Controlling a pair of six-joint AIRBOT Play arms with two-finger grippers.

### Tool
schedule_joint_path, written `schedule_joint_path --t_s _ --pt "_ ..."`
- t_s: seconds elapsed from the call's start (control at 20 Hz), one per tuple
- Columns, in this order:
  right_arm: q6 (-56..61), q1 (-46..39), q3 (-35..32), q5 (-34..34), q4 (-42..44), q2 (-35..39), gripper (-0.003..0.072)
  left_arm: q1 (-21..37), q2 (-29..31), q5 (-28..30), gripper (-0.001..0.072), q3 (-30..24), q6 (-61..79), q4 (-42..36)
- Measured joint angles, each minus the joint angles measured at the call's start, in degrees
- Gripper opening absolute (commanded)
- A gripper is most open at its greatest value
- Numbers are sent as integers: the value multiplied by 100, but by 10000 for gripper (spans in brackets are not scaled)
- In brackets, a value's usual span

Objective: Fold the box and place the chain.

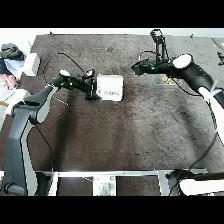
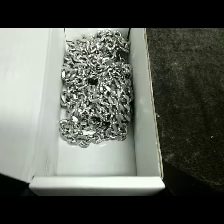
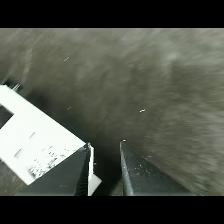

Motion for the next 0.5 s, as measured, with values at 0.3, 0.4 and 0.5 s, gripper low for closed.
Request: schedule_joint_path --t_s 0.3,0.4,0.5 --pt "-1123 -369 1309 1220 1082 -1488 213 0 0 0 405 0 0 0" --pt "-1353 -369 1620 1633 1193 -1827 213 0 0 0 405 0 -2 -2" --pt "-1558 -350 1788 2000 1268 -2033 218 0 0 0 405 0 0 -2"
